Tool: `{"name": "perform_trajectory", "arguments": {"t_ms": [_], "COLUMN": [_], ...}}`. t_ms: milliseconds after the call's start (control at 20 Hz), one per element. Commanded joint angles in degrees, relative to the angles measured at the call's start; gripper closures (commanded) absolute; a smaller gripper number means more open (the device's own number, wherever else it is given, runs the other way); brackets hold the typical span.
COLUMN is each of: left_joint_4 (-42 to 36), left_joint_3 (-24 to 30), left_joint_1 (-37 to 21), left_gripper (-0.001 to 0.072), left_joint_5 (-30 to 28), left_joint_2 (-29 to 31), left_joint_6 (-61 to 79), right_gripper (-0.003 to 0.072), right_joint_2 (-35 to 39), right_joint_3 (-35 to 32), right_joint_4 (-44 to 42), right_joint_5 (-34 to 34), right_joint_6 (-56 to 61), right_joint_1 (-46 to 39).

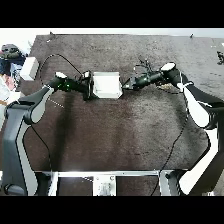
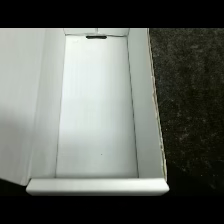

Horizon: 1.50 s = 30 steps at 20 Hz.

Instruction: Fold the box and place the chain.

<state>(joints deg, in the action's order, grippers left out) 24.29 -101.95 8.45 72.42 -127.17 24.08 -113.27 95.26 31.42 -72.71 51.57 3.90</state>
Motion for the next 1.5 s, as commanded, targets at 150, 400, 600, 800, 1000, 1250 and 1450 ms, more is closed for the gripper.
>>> {"name": "perform_trajectory", "arguments": {"t_ms": [150, 400, 600, 800, 1000, 1250, 1450], "left_joint_4": [0.0, 0.0, 0.0, 0.0, 0.0, 0.0, 0.0], "left_joint_3": [0.0, 0.0, 0.0, 0.0, 0.0, 0.0, 0.0], "left_joint_1": [0.0, 0.0, 0.0, 0.0, 0.0, 0.0, 0.0], "left_gripper": [0.0477, 0.0477, 0.0477, 0.0477, 0.0477, 0.0477, 0.0477], "left_joint_5": [0.0, 0.0, 0.0, 0.0, 0.0, 0.0, 0.0], "left_joint_2": [0.0, 0.0, 0.0, 0.0, 0.0, 0.0, 0.0], "left_joint_6": [0.0, 0.0, 0.0, 0.0, 0.0, 0.0, 0.0], "right_gripper": [0.0403, 0.0401, 0.0401, 0.0300, 0.0300, 0.0300, 0.0302], "right_joint_2": [0.0, 0.0, 0.0, 0.0, 0.0, 0.0, -0.1], "right_joint_3": [1.4, 1.4, 1.9, 7.2, 10.2, 10.3, 12.7], "right_joint_4": [3.5, 4.4, 6.6, 20.7, 29.3, 40.3, 47.8], "right_joint_5": [4.4, 4.6, 4.9, 5.1, 5.2, 8.6, 9.2], "right_joint_6": [3.1, 7.0, 9.7, 18.4, 26.0, 34.8, 40.3], "right_joint_1": [3.3, 4.0, 5.9, 8.6, 11.7, 16.1, 18.6]}}
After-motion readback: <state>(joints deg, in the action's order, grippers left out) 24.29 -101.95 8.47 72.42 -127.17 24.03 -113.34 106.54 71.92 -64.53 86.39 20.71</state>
